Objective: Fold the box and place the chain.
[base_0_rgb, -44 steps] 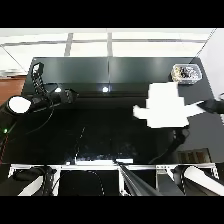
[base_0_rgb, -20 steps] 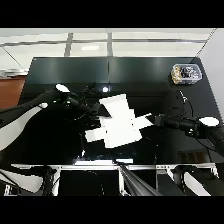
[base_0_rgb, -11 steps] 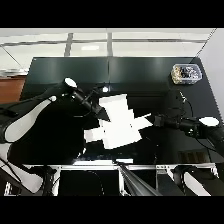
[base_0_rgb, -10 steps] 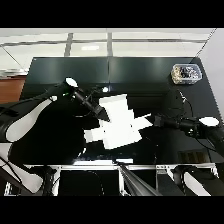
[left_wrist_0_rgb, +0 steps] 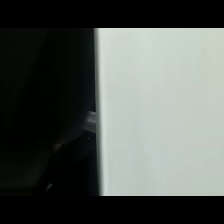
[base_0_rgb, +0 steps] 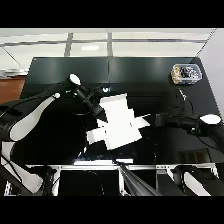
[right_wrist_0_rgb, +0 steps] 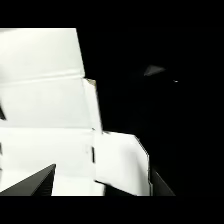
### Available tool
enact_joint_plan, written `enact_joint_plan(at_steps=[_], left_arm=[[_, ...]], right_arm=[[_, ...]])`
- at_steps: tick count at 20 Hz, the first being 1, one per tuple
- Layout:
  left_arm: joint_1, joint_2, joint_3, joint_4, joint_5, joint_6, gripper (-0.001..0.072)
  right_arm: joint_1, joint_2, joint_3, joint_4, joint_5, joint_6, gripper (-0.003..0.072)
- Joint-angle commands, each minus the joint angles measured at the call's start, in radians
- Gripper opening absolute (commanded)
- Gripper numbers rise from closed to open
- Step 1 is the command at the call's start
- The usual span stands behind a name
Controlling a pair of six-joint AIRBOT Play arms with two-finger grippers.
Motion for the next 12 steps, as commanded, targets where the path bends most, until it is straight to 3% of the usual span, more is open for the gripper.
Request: enact_joint_plan(at_steps=[1, 3, 4, 6, 9, 10, 12], left_arm=[[-0.008, 0.061, 0.012, 0.087, -0.008, -0.018, 0.0022], [-0.018, 0.15, -0.003, 0.14, 0.012, 0.025, 0.0021], [-0.028, 0.22, -0.039, 0.135, 0.072, 0.068, 0.0021], [-0.052, 0.387, -0.17, 0.13, 0.294, 0.129, 0.0022], [-0.089, 0.578, -0.404, 0.05, 0.615, 0.295, 0.0025], [-0.106, 0.595, -0.448, 0.06, 0.674, 0.385, 0.0026], [-0.138, 0.586, -0.488, 0.093, 0.692, 0.607, 0.0025]], right_arm=[[-0.055, 0.0, 0.133, -0.293, 0.163, 0.048, 0.0665], [-0.104, 0.0, 0.227, -0.444, 0.303, 0.091, 0.0665], [-0.127, 0.0, 0.258, -0.467, 0.357, 0.147, 0.0665], [-0.151, 0.0, 0.27, -0.467, 0.393, 0.175, 0.0665], [-0.15, 0.0, 0.27, -0.49, 0.325, 0.174, 0.0664], [-0.15, 0.0, 0.27, -0.5, 0.289, 0.174, 0.0665], [-0.15, 0.0, 0.27, -0.494, 0.235, 0.174, 0.0665]])
